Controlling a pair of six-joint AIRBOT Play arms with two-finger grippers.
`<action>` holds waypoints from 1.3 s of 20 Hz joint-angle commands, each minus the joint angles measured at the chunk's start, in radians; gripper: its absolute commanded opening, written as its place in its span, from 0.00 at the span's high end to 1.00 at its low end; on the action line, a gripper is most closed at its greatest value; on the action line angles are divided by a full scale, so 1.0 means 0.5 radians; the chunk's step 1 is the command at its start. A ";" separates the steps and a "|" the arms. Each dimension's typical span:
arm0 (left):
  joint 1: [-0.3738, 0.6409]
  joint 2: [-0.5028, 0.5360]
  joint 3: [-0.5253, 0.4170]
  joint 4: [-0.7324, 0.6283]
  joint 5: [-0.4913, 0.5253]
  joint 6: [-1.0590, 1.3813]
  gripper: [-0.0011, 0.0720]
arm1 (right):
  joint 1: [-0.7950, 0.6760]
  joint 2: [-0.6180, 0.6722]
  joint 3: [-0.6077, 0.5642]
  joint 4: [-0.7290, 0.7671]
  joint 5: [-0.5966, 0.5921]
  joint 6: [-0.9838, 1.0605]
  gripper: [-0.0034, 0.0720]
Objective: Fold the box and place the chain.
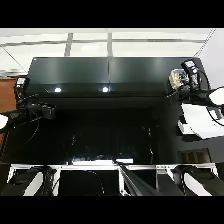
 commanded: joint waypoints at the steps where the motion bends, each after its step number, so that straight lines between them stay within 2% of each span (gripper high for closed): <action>1: -0.001 0.000 0.000 0.000 0.001 0.001 0.95 | 0.002 0.001 0.001 0.001 0.001 0.001 0.92; 22: -0.001 0.000 0.000 0.000 0.009 0.001 0.95 | 0.002 0.001 0.001 0.001 0.001 0.001 0.92; 24: -0.001 0.000 0.001 -0.007 0.163 0.000 0.95 | 0.002 0.001 0.001 0.027 -0.022 0.002 0.92; 26: -0.001 0.000 0.001 -0.013 0.226 0.000 0.95 | 0.002 0.001 0.001 0.122 -0.021 0.002 0.92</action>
